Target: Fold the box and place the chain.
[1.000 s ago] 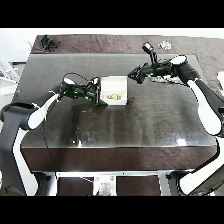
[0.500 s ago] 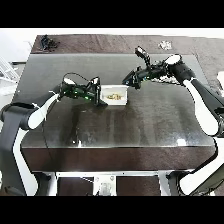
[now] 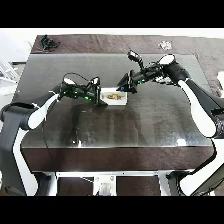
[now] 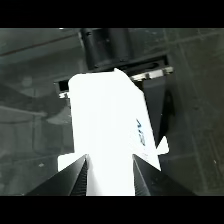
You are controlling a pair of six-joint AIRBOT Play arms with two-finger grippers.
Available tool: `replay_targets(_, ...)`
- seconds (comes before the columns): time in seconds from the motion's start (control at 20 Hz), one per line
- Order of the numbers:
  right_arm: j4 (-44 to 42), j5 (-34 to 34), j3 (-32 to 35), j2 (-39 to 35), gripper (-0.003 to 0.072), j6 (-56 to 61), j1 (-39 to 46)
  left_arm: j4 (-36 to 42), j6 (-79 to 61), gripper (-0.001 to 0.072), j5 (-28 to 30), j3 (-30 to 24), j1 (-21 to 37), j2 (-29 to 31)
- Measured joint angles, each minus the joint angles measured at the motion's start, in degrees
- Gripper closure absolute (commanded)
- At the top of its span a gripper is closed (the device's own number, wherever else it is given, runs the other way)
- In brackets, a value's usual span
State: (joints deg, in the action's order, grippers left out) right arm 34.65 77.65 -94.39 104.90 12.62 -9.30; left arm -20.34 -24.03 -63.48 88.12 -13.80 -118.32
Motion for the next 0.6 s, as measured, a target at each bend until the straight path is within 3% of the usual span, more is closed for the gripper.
replay_targets(0.1, 0.61, -0.02, 0.0, 0.0, 0.0254, -0.42, -0.24, 0.0, 0.0, 0.0357, 0.0, 0.0, 0.0, 0.0)
replay_targets(0.6, 3.96, -2.54, 0.33, 1.03, 0.0255, -1.25, -1.27, 0.0, 0.0, 0.0357, 0.0, 0.0, 0.02, 0.0)
